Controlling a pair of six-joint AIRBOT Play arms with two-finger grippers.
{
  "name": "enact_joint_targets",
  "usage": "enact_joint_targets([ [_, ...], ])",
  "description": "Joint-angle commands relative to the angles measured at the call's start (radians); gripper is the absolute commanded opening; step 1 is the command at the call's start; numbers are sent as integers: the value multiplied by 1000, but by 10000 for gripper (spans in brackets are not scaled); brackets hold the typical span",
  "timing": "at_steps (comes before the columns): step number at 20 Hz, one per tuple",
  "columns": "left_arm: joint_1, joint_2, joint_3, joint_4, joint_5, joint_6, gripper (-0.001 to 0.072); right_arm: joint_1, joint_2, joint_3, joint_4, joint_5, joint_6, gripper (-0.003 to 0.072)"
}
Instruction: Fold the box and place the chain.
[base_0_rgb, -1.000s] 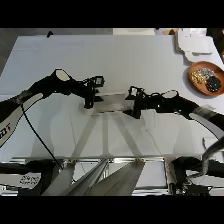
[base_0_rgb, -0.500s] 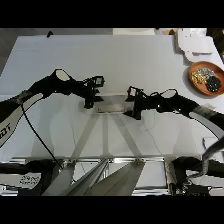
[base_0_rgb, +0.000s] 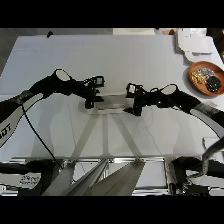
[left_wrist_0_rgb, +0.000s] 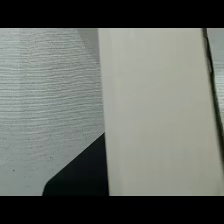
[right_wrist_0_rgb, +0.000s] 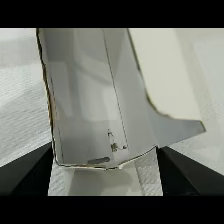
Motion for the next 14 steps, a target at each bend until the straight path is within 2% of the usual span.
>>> enact_joint_targets([
  [1, 0, 0, 0, 2, -1, 0, 12, 0, -5, 13, -4, -5, -47, 688],
  [6, 0, 0, 0, 2, 0, 0, 12, -1, -55, 13, 4, 77, -104, 688],
  [10, 0, 0, 0, 2, -1, 0, 12, -17, -109, 14, 137, 102, -170, 688],
  [14, 0, 0, 0, 2, 0, 0, 12, -17, -144, 14, 121, 107, -143, 688],
])
